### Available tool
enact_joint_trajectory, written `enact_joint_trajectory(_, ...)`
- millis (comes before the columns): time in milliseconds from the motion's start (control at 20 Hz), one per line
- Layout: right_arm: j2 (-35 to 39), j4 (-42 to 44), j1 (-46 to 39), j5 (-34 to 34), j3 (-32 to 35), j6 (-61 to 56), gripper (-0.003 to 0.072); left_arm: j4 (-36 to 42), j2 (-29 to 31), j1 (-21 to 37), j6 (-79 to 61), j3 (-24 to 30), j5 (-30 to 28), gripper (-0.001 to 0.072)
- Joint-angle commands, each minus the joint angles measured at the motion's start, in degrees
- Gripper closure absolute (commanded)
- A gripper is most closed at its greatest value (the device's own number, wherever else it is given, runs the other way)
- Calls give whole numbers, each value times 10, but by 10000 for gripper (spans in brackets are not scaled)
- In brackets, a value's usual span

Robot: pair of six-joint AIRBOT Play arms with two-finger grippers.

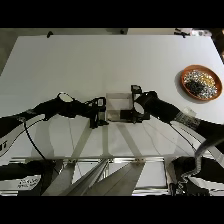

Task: Fold the box and place the chain.

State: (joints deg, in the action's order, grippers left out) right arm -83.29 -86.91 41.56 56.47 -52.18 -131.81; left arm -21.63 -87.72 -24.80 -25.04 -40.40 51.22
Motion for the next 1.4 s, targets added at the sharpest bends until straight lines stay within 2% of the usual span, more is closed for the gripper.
enact_joint_trajectory(0,-2,2,2,-2,-4,3,646,0,0,1,0,0,0,435)
enact_joint_trajectory(100,-2,2,2,0,-8,7,675,0,0,1,0,0,0,435)
enact_joint_trajectory(300,-2,1,1,15,-24,34,665,0,0,1,0,0,0,435)
enact_joint_trajectory(400,-2,1,1,17,-34,34,434,0,0,1,0,0,0,435)
enact_joint_trajectory(450,-2,1,1,17,-39,34,412,0,0,1,0,0,0,435)
enact_joint_trajectory(750,-2,-13,-13,85,-49,35,423,0,0,1,0,0,0,435)
enact_joint_trajectory(850,-2,-27,-13,108,-49,35,540,0,0,1,0,0,0,435)
enact_joint_trajectory(900,-2,-28,-13,111,-49,35,557,0,0,1,0,0,0,435)
enact_joint_trajectory(950,-2,-29,-13,111,-49,37,657,0,0,1,0,0,0,435)
enact_joint_trajectory(1000,-2,-29,-13,112,-49,45,675,0,0,1,0,0,0,435)
enact_joint_trajectory(1250,-2,-31,-13,118,-49,48,670,0,0,1,0,0,0,435)
enact_joint_trajectory(1300,-2,-31,-13,118,-49,48,605,0,0,1,0,0,0,435)
enact_joint_trajectory(1350,-2,-31,-13,117,-49,48,505,0,0,1,0,0,0,435)
